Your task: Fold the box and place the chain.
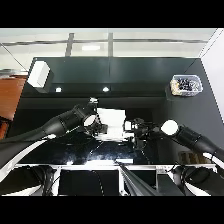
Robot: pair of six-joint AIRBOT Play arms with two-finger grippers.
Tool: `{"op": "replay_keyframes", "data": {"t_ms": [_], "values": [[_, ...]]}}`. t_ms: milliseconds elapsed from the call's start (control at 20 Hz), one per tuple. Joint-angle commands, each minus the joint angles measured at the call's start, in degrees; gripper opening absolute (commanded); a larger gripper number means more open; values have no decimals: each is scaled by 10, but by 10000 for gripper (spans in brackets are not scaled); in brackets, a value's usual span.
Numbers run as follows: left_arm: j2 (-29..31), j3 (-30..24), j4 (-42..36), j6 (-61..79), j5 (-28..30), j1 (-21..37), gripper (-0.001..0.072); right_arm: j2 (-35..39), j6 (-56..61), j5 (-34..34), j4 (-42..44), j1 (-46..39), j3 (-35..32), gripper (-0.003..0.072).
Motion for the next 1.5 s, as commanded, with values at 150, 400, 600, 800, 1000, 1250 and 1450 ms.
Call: {"op": "replay_keyframes", "data": {"t_ms": [150,400,600,800,1000,1250,1450], "values": [[-1,0,0,0,1,0,31,-9,7,-15,40,9,0,233],[-1,0,0,0,1,0,32,-12,9,-66,53,43,0,232],[-1,0,-1,0,1,0,31,-12,9,-75,72,43,0,232],[-1,0,-2,0,1,0,32,-24,9,-75,93,43,0,232],[-1,0,-2,0,1,0,32,-28,9,-78,98,43,0,234],[-1,0,-2,0,1,0,32,-28,9,-78,98,43,0,303],[-1,0,-2,0,1,0,31,-28,9,-82,98,43,0,420]]}}
